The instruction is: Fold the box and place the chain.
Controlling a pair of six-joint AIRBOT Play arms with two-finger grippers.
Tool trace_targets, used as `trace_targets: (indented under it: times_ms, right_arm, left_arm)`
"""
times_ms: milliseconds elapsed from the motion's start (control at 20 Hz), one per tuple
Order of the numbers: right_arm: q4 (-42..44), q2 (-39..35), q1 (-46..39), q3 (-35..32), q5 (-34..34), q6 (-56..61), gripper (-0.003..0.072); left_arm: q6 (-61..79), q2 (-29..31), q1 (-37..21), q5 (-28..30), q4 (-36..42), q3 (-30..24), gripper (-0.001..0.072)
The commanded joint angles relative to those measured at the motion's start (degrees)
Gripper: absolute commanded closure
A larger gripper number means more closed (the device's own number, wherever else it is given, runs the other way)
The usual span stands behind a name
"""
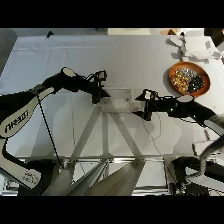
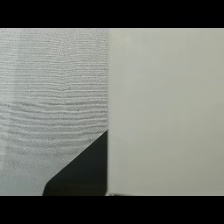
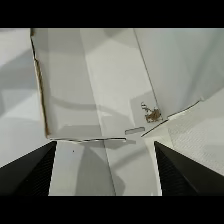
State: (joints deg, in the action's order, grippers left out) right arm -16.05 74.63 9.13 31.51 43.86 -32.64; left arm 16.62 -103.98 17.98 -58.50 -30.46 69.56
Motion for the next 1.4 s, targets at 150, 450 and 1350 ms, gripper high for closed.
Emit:
trace_targets:
  times_ms: [150, 450, 1350]
  right_arm:
    - [2.3, 0.0, 0.1, 0.0, -1.0, 2.8, -0.0034]
    - [3.5, 0.0, 0.1, -0.1, -1.7, 2.8, -0.0034]
    - [5.3, 0.3, 0.0, 0.0, 5.6, 2.8, 0.0001]
  left_arm:
    - [0.0, 0.0, 0.0, 0.0, 0.0, 0.0, 0.0697]
    - [0.0, 0.0, 0.0, 0.0, 0.0, 0.0, 0.0697]
    - [0.0, 0.0, 0.0, 0.0, 0.0, 0.0, 0.0697]
